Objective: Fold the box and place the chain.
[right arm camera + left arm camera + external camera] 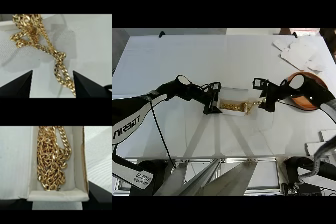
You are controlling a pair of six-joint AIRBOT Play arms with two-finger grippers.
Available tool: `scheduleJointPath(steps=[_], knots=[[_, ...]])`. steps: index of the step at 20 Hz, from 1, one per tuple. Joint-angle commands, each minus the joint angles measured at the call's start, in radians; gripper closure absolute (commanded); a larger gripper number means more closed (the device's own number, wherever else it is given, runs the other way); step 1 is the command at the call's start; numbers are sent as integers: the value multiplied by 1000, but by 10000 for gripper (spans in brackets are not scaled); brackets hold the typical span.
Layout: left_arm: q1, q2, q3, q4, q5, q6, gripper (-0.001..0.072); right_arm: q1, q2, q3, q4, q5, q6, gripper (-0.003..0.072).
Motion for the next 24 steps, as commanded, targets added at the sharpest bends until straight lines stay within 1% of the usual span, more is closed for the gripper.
scheduleJointPath(steps=[1,4,5,7,9,11,12,13,14,15,16,18,24], knots=[[0,0,1,0,0,0,500,29,-66,-9,12,-78,-26,144],[0,0,1,0,0,0,500,53,-95,-9,14,-182,-26,151],[0,0,1,0,0,0,500,55,-103,-9,14,-204,-26,152],[0,0,1,0,0,0,500,55,-121,-9,13,-215,-21,189],[0,0,1,0,0,0,500,55,-133,-9,13,-211,-21,305],[0,0,1,0,0,0,500,55,-135,-9,10,-196,11,484],[0,0,1,0,0,0,500,55,-135,-9,7,-188,33,535],[0,0,1,0,0,0,500,55,-135,-9,5,-172,46,535],[0,0,1,0,0,0,500,55,-135,-9,-3,-154,59,551],[0,0,1,0,0,0,500,55,-133,-9,-18,-130,63,660],[0,0,1,0,0,0,500,55,-126,-9,-35,-109,84,674],[0,0,1,0,0,0,500,55,-99,-9,-41,-83,118,674],[0,0,1,0,0,0,500,55,60,-9,-31,-76,215,676]])
